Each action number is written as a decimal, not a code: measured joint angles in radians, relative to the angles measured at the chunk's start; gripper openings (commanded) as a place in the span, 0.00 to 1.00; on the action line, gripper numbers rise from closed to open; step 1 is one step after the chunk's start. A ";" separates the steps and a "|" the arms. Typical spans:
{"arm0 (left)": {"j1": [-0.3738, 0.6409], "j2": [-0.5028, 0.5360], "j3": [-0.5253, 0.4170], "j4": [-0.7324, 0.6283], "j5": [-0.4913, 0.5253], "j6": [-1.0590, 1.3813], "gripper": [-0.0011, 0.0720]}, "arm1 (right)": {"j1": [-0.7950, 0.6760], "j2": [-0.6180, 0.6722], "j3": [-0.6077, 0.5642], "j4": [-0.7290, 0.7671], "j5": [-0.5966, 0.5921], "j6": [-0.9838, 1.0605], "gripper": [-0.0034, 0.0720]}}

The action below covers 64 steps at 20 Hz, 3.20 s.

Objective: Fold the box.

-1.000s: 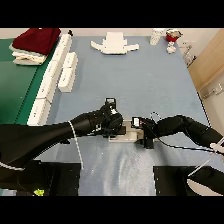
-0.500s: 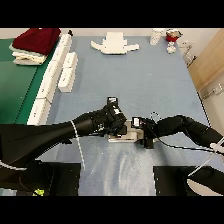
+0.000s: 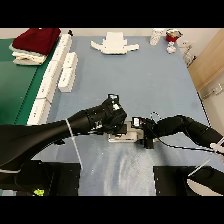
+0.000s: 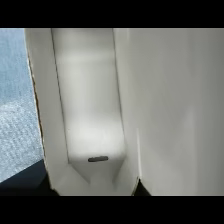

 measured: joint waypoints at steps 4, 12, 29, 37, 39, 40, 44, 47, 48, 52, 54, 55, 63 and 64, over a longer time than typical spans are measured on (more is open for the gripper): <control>0.000 0.098 0.020 0.004 -0.112 0.114 0.66 | 0.000 0.000 0.000 0.000 0.000 0.000 0.75; 0.000 0.190 0.013 0.045 -0.224 0.507 0.03 | 0.000 0.000 0.000 0.000 0.000 0.000 0.75; 0.450 0.514 -0.433 -0.404 0.256 1.690 0.97 | 0.000 0.000 0.000 0.000 0.000 0.000 0.75; 0.528 0.412 -0.539 -0.747 0.395 2.289 0.97 | 0.000 0.000 0.000 0.000 0.000 0.000 0.75; 0.527 0.407 -0.586 -0.834 0.428 2.393 0.97 | 0.000 0.000 0.000 0.000 0.000 0.000 0.75; 0.526 0.406 -0.605 -0.868 0.441 2.429 0.97 | 0.000 0.000 0.000 0.000 0.000 0.000 0.75; 0.523 0.400 -0.653 -0.951 0.484 2.514 0.97 | 0.000 0.000 0.000 0.000 0.000 0.000 0.75; 0.523 0.389 -0.665 -0.992 0.499 2.536 0.97 | 0.000 0.000 0.000 0.000 0.000 0.000 0.75; 0.518 0.384 -0.666 -1.004 0.509 2.543 0.97 | 0.000 0.000 0.000 0.000 0.000 0.000 0.75; 0.492 0.356 -0.670 -1.050 0.542 2.601 0.97 | 0.000 0.000 0.000 0.000 0.000 0.000 0.75; 0.486 0.345 -0.672 -1.066 0.555 2.626 0.97 | 0.000 0.000 0.000 0.000 0.000 0.000 0.75; 0.485 0.340 -0.672 -1.072 0.562 2.635 0.97 | 0.000 0.000 0.000 0.000 0.000 0.000 0.75; 0.481 0.325 -0.673 -1.088 0.590 2.658 0.97 | 0.000 0.000 0.000 0.000 0.000 0.000 0.75; 0.481 0.324 -0.673 -1.088 0.591 2.658 0.97 | 0.000 0.000 0.000 0.000 0.000 0.000 0.75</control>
